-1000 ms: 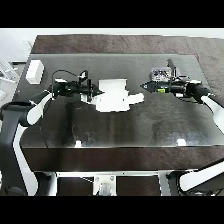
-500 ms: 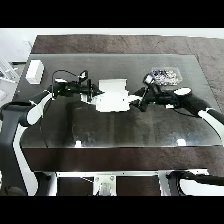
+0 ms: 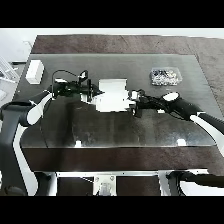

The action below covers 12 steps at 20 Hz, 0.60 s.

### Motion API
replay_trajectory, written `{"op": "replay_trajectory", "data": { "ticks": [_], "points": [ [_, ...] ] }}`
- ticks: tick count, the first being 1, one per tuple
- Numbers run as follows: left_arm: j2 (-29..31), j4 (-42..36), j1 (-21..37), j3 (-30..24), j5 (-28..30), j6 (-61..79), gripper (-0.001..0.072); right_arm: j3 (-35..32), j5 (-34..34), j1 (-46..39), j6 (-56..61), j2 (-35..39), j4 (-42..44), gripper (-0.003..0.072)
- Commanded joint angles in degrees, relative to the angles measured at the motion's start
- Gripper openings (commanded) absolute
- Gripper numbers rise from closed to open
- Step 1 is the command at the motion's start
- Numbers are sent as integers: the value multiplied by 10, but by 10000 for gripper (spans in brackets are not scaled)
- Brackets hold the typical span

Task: Fold the box and place the chain.

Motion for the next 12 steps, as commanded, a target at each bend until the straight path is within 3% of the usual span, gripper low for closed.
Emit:
{"op": "replay_trajectory", "data": {
  "ticks": [1, 9, 12],
  "points": [
    [0, -1, 0, 0, 0, 0, 20, -1, 19, 21, -11, -1, -10, 577],
    [0, -1, 0, 0, 0, 0, 20, -2, 17, 26, -11, -31, -11, 577],
    [0, -1, 0, 0, 0, 0, 20, -2, -18, 26, -17, -38, -10, 576]
  ]
}}
